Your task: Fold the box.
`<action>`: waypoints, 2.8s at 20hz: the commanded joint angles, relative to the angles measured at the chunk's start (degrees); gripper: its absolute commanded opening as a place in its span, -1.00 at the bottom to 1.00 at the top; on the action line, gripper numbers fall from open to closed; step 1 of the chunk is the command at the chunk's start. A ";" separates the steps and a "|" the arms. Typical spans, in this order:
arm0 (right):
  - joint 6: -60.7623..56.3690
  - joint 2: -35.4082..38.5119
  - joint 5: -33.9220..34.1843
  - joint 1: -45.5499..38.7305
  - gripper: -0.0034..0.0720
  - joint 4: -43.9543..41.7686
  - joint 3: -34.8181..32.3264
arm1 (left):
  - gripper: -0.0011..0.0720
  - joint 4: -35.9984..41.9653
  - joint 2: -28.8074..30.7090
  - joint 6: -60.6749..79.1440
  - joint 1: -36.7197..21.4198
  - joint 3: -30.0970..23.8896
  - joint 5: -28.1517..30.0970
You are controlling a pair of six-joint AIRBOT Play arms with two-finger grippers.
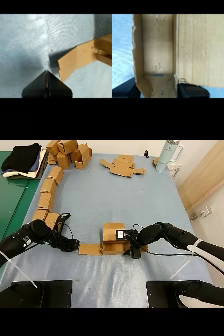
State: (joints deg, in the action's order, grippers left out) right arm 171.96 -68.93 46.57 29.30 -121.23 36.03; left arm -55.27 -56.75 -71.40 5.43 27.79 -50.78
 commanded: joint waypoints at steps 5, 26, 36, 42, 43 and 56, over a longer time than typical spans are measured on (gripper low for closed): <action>0.00 -0.04 0.00 0.00 0.47 -0.02 -0.02 | -0.94 22.32 -2.54 13.55 -0.04 -2.25 -0.46; 0.00 -0.04 0.00 0.00 0.47 -0.02 -0.02 | -0.92 28.04 -4.81 13.94 9.11 -1.25 4.22; 0.00 -0.04 -0.02 0.00 0.47 -0.02 -0.04 | 0.04 27.30 -4.81 11.37 9.20 2.51 1.95; 0.00 -0.04 0.00 0.00 0.47 -0.02 -0.02 | 0.19 28.74 -4.81 11.76 9.25 2.58 1.29; 0.00 -0.04 0.00 0.00 0.47 -0.02 -0.04 | 0.19 28.76 -4.81 11.91 9.25 2.58 1.25; 0.00 -0.04 0.00 0.00 0.47 -0.02 -0.04 | 0.19 30.58 -5.40 12.02 16.00 2.84 11.47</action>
State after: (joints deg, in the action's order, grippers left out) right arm 171.96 -68.93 46.57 29.30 -121.25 36.03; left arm -24.80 -62.11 -59.40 20.91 30.59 -41.43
